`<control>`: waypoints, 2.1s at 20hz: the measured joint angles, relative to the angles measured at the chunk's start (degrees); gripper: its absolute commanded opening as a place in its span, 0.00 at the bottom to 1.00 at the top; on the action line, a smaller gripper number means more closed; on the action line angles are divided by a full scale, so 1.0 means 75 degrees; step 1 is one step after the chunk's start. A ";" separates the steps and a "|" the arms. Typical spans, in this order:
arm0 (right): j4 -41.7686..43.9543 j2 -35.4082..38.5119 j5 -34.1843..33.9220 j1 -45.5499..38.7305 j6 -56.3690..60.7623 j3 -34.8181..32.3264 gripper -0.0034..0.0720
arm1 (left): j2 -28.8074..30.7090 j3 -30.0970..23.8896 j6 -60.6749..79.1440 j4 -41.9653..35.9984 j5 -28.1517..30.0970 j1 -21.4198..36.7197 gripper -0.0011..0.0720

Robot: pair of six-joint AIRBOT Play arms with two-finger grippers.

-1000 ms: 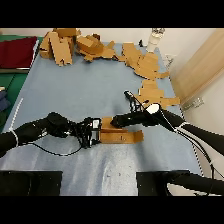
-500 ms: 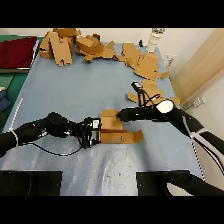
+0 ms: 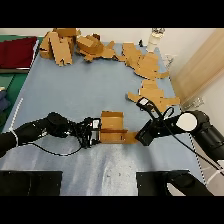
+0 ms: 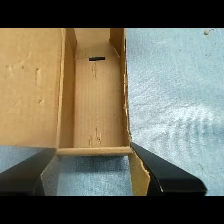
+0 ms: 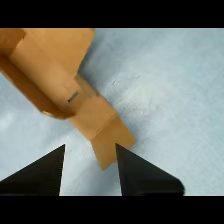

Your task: Fold the box.

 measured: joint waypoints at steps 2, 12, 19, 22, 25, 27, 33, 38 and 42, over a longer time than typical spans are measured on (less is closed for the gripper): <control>-0.0006 -0.0064 -0.0353 0.0131 -0.0169 -0.0251 0.73 | 0.0000 0.0000 0.0000 0.0000 0.0000 0.0000 0.65; 0.0414 -0.1256 -0.1673 0.0402 -0.1236 -0.0542 0.73 | 0.0000 0.0000 0.0000 0.0000 -0.0006 0.0000 0.65; -0.0851 -0.1530 -0.1760 0.0769 -0.2192 -0.0551 0.73 | 0.0000 0.0000 0.0000 -0.0003 -0.0006 0.0000 0.65; -0.0507 -0.1547 -0.1903 0.0816 -0.2684 -0.0551 0.73 | 0.0000 0.0000 0.0000 -0.0003 -0.0006 0.0000 0.65; -0.0108 -0.1556 -0.1985 0.1081 -0.3121 -0.0551 0.73 | 0.0000 0.0000 0.0003 -0.0003 -0.0006 0.0000 0.65; 0.0023 -0.1565 -0.2046 0.1311 -0.3354 -0.0551 0.73 | 0.0000 0.0000 0.0000 -0.0003 -0.0006 0.0000 0.65; 0.0143 -0.1568 -0.2317 0.1580 -0.3649 -0.0557 0.73 | 0.0000 0.0000 -0.0020 -0.0009 -0.0006 0.0000 0.65; -0.0297 -0.1565 -0.2375 0.1617 -0.3456 -0.0554 0.73 | 0.0000 0.0000 0.0003 -0.0003 -0.0006 0.0000 0.65; -0.0906 -0.1559 -0.2375 0.1635 -0.3174 -0.0551 0.73 | 0.0000 0.0000 0.0026 0.0015 -0.0006 0.0000 0.65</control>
